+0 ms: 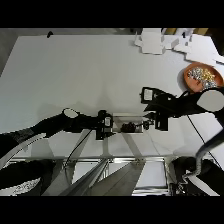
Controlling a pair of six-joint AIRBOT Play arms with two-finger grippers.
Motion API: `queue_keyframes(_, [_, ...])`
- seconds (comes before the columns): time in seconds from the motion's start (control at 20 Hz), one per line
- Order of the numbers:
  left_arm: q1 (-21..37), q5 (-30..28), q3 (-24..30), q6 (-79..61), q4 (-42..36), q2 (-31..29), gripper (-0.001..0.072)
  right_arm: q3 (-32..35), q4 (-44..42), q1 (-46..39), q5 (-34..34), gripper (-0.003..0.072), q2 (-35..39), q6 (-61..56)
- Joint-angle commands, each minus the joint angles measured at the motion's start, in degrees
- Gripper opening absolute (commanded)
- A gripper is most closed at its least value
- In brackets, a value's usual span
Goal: Fold the box and place the chain.
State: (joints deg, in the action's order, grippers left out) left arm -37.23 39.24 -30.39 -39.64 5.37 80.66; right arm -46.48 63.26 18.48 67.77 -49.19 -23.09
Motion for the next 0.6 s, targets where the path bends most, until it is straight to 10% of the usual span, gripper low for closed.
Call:
queue_keyframes(0.0, [0.0,0.0,0.0,0.0,0.0,0.0,0.0011,0.0,0.1,-6.6,0.7,0.0177,1.3,3.7])
queue_keyframes(0.55, [0.0,0.0,0.0,0.0,0.0,0.0,0.0011,7.2,-0.6,-7.5,-0.6,0.0245,-13.7,17.4])
